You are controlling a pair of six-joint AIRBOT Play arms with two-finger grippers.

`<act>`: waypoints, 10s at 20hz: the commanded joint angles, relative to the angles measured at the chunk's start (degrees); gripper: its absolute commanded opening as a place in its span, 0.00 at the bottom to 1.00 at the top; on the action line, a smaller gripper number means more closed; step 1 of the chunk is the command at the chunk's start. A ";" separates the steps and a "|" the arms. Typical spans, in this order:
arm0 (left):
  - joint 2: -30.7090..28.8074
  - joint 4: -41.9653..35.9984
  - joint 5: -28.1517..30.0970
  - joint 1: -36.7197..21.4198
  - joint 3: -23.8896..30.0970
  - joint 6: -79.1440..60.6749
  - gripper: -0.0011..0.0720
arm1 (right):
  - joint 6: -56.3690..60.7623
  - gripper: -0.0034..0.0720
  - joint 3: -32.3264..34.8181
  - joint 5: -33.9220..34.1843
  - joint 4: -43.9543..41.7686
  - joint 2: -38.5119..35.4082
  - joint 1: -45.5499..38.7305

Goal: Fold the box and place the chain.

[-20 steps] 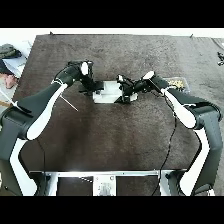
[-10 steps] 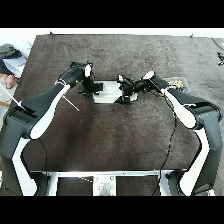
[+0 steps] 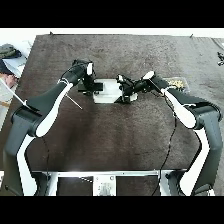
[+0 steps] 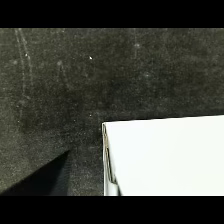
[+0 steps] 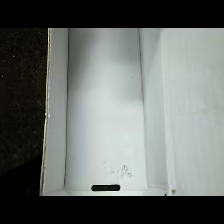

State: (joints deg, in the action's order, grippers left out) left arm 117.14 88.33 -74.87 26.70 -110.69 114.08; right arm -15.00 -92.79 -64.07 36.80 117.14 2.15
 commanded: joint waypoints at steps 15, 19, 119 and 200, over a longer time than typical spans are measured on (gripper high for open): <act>1.84 4.22 -2.58 2.01 -0.96 2.43 0.34 | -0.02 0.54 -0.04 -0.02 0.00 0.02 0.04; 1.07 4.04 -3.76 2.01 -1.70 -4.26 0.45 | -0.02 0.54 -0.04 -0.02 0.00 0.02 0.04; 3.45 -65.11 6.91 -16.74 20.70 -140.04 1.00 | -0.02 0.54 -0.04 -0.02 0.00 0.02 0.04; 3.28 -63.32 3.76 -18.40 20.70 -140.04 0.57 | -0.24 0.83 -0.04 -0.31 -1.03 -0.31 -0.09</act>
State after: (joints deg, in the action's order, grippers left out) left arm 120.44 25.02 -71.07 8.25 -90.02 -25.98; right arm -15.46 -92.77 -63.79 36.25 117.03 2.20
